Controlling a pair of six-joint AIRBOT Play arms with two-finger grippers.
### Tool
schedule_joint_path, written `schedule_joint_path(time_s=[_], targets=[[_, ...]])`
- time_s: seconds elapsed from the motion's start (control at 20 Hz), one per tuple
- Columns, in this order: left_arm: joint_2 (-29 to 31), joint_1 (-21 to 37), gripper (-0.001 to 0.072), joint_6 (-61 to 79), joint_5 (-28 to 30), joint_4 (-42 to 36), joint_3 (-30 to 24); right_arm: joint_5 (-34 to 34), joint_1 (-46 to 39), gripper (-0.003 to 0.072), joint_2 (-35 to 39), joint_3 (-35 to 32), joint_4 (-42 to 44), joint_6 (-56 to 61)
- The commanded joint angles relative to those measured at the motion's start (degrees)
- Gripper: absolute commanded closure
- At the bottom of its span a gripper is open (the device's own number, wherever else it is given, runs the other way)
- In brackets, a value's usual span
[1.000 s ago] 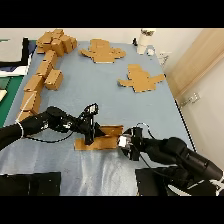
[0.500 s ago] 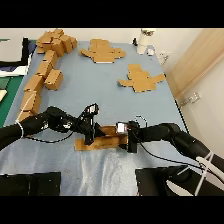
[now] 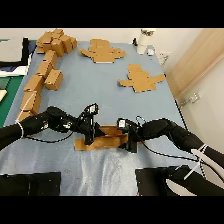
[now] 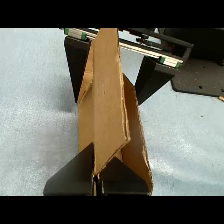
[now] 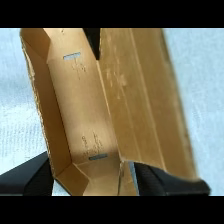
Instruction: Fold the box.
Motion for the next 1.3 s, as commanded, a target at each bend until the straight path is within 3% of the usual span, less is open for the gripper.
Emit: schedule_joint_path(time_s=[0.0, 0.75, 0.85, 1.0, 1.1, 1.25], targets=[[0.0, 0.0, 0.0698, 0.0, 0.0, 0.0, 0.0, -0.2, -0.2, -0.0027, 0.2, 0.1, -0.6, 0.3], [0.0, 0.0, 0.0698, 0.0, 0.0, 0.0, 0.0, 0.7, 3.2, -0.0013, -3.0, 0.0, -2.3, -0.6], [0.0, 0.0, 0.0698, 0.0, 0.0, 0.0, 0.0, 0.6, 3.2, 0.0067, -3.0, 0.0, -3.1, -0.6], [0.0, 0.0, 0.0698, 0.0, 0.0, 0.0, 0.0, 0.7, 3.2, 0.0068, -3.0, 0.0, -3.3, -0.6], [0.0, 0.0, 0.0699, 0.0, 0.0, 0.0, 0.0, 0.9, 3.2, 0.0132, -3.0, 0.0, -3.7, -0.6], [0.0, 0.0, 0.0698, 0.0, 0.0, 0.0, 0.0, 1.4, 3.2, 0.0141, -3.1, 0.0, -3.7, -0.6]])
